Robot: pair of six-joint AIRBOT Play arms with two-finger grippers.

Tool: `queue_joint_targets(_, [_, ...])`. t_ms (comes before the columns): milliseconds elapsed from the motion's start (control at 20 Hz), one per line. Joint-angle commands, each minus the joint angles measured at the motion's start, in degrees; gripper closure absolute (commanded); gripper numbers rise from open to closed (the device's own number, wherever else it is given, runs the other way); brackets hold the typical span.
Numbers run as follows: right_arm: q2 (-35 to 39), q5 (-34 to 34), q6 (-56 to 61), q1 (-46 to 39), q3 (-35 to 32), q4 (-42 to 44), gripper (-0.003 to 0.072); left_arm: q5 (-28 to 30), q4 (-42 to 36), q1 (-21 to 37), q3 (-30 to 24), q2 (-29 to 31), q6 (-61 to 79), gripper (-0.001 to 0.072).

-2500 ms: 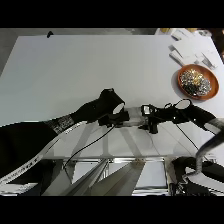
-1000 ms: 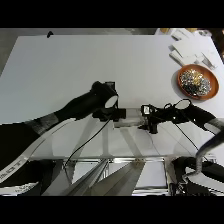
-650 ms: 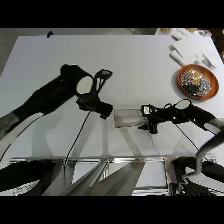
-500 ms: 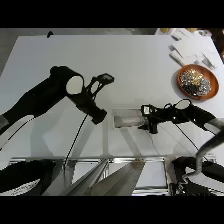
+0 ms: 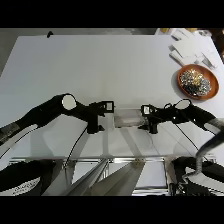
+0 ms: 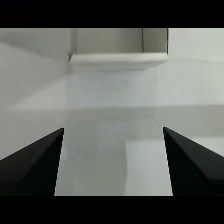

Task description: Fold the box and place the chain.

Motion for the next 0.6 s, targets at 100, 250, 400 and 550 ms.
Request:
queue_joint_targets(100, [0.0, 0.0, 0.0, 0.0, 0.1, 0.0, 0.0390, 4.9, -14.8, 0.3, -1.9, -4.0, 22.8, 0.0013])
queue_joint_targets(250, [0.0, 0.0, 0.0, 0.0, 0.1, 0.0, 0.0390, 4.9, -19.3, -0.4, -1.9, -5.1, 23.1, 0.0011])
queue_joint_targets(400, [0.0, 0.0, 0.0, 0.0, 0.1, 0.0, 0.0390, 5.3, -21.2, -1.6, -1.9, -5.4, 23.1, 0.0011])
queue_joint_targets(550, [0.0, 0.0, 0.0, 0.0, 0.1, 0.0, 0.0390, 6.2, -21.8, -2.3, -2.1, -6.0, 23.1, 0.0011])
